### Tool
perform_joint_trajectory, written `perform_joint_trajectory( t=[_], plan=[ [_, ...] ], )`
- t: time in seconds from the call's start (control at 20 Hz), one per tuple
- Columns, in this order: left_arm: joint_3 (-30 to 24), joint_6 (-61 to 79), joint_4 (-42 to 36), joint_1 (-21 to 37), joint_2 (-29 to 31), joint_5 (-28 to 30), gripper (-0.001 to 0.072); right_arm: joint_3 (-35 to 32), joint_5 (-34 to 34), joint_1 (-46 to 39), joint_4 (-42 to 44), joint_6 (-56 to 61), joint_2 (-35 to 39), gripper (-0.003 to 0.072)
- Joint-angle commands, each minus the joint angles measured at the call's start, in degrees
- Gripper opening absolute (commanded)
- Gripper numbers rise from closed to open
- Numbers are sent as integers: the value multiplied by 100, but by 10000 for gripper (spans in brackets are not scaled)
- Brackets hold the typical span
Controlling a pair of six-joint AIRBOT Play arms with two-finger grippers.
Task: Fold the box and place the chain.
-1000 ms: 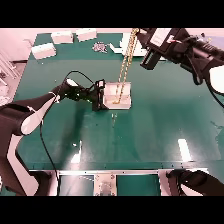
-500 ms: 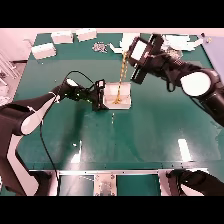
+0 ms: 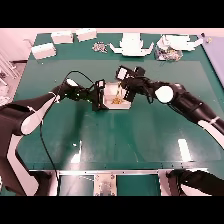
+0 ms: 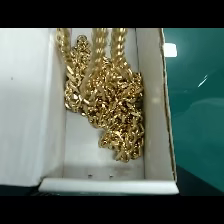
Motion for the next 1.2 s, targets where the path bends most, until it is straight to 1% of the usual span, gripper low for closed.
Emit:
perform_joint_trajectory(
  t=[0.0,0.1,0.25,0.4,0.45,0.5,0.7,1.0,1.1,1.15],
  plan=[
    [0,0,2,2,2,0,469,-52,7,-2,101,52,-391,5],
    [0,0,2,2,2,2,469,-52,39,-2,101,50,-553,4],
    [-2,0,2,2,2,2,469,-52,415,-2,98,48,-686,3],
    [0,0,2,2,2,0,469,-50,413,-68,96,26,-699,18],
    [0,0,2,2,2,2,469,-50,415,-127,96,24,-697,189],
    [-2,0,2,2,2,2,469,-39,424,-188,96,24,-697,274],
    [0,0,2,2,2,2,469,81,420,-376,98,26,-634,273],
    [0,0,2,2,2,2,469,365,422,-420,96,-7,116,273],
    [0,0,2,2,2,2,469,520,450,-522,120,-267,234,272],
    [0,0,2,2,2,2,469,595,525,-627,317,-498,219,272]
  ],
)
